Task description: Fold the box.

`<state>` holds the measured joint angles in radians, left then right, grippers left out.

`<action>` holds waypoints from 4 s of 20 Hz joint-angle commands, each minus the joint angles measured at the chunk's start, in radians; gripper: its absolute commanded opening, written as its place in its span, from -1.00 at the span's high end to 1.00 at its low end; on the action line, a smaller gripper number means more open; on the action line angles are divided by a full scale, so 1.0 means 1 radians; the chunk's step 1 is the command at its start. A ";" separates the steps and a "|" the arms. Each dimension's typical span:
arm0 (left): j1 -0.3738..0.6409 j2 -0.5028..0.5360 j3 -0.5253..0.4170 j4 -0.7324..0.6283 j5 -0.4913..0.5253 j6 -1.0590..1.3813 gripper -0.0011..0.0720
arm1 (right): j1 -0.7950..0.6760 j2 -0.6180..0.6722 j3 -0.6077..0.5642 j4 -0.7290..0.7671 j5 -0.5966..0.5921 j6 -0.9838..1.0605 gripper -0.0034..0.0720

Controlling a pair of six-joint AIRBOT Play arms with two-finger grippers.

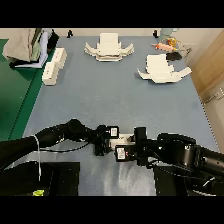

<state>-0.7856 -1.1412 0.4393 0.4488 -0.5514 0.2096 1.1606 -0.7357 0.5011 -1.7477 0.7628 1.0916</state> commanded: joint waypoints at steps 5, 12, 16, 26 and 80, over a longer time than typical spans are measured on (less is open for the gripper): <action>0.000 0.000 0.000 0.000 0.002 0.000 -0.44 | 0.001 -0.001 -0.006 0.043 -0.005 0.000 0.39; 0.000 0.000 0.000 0.000 0.002 0.000 -0.44 | 0.000 0.010 -0.006 0.043 -0.006 0.000 0.05; 0.000 0.000 0.000 0.000 0.002 0.000 -0.44 | 0.000 0.066 -0.006 0.043 -0.020 0.034 -0.34; 0.000 0.000 0.000 0.000 0.002 0.000 -0.44 | -0.041 0.106 -0.218 0.047 -0.614 0.817 0.90; 0.000 0.000 0.000 -0.001 -0.006 0.000 -0.44 | -0.566 -0.038 0.154 -0.019 0.467 0.979 0.89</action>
<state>-0.7856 -1.1412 0.4393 0.4484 -0.5526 0.2089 0.6811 -0.7044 0.6140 -1.8622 1.0668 2.0403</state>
